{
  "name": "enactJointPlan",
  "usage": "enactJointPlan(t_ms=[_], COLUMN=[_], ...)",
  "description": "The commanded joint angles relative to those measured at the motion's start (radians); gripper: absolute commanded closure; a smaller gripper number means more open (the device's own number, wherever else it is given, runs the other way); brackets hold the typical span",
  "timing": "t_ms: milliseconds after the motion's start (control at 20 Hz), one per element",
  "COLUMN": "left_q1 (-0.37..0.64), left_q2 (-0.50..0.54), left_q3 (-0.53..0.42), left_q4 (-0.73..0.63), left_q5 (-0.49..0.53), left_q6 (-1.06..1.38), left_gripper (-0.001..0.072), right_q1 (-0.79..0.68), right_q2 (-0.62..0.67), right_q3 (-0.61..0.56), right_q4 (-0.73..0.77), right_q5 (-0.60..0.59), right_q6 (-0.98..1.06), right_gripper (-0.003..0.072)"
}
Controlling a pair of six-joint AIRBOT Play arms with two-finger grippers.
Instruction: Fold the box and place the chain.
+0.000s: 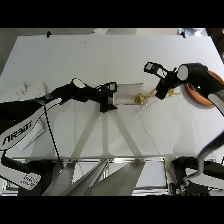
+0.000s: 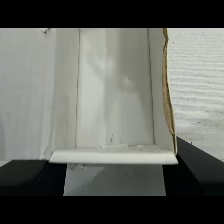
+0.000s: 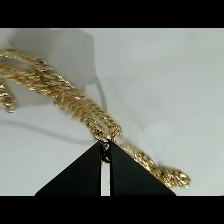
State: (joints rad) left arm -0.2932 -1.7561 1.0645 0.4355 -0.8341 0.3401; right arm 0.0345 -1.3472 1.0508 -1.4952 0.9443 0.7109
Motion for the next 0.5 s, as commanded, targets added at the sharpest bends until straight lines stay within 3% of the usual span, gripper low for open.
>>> enactJointPlan(t_ms=[0, 450], left_q1=[0.000, 0.000], left_q2=[0.000, 0.000], left_q3=[0.000, 0.000], left_q4=[0.000, 0.000], left_q5=[0.000, 0.000], left_q6=[0.000, 0.000], left_gripper=[0.0492, 0.0492], right_q1=[0.088, 0.352], right_q2=[0.090, 0.114], right_q3=[0.000, 0.061], right_q4=[0.044, 0.116], right_q5=[0.036, 0.023], right_q6=[0.026, 0.052], right_gripper=[0.0677, 0.0678])
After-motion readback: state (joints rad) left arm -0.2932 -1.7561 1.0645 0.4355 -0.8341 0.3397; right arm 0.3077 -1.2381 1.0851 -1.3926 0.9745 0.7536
